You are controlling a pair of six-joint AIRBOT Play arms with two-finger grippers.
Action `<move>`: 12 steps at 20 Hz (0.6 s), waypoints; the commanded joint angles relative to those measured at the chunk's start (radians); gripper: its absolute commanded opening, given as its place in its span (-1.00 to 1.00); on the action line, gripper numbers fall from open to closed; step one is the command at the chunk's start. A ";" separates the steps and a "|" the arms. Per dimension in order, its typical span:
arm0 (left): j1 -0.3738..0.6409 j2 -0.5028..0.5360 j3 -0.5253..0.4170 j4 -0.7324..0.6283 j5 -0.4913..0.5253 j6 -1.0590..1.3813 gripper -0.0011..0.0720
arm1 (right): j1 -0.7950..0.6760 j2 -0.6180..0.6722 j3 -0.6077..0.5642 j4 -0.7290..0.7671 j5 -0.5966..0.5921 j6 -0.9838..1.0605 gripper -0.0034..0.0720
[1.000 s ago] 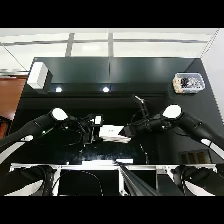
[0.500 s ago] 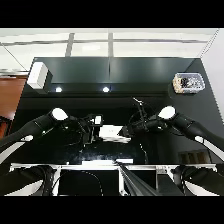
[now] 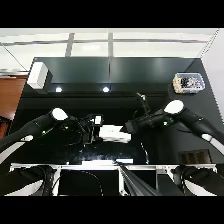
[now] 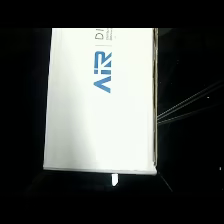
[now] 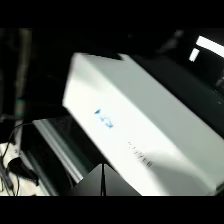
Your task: Fold the box and place the chain.
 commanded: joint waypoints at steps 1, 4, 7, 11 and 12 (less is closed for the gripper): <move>0.001 0.018 0.001 0.001 -0.002 -0.015 0.99 | -0.150 0.148 0.072 -0.117 0.165 0.063 -0.90; 0.002 0.095 0.002 0.167 -0.001 -0.164 0.99 | -0.322 0.331 0.077 -0.230 0.235 0.097 -0.90; 0.002 0.200 0.002 0.272 -0.073 -0.319 0.99 | -0.438 0.443 0.064 -0.351 0.285 0.106 -0.90; -0.058 0.267 0.029 0.167 -0.084 -0.319 0.99 | -0.497 0.459 0.000 -0.366 0.245 0.113 -0.90; -0.087 0.259 0.042 0.144 -0.052 -0.320 0.99 | -0.497 0.459 -0.018 -0.364 0.224 0.113 -0.90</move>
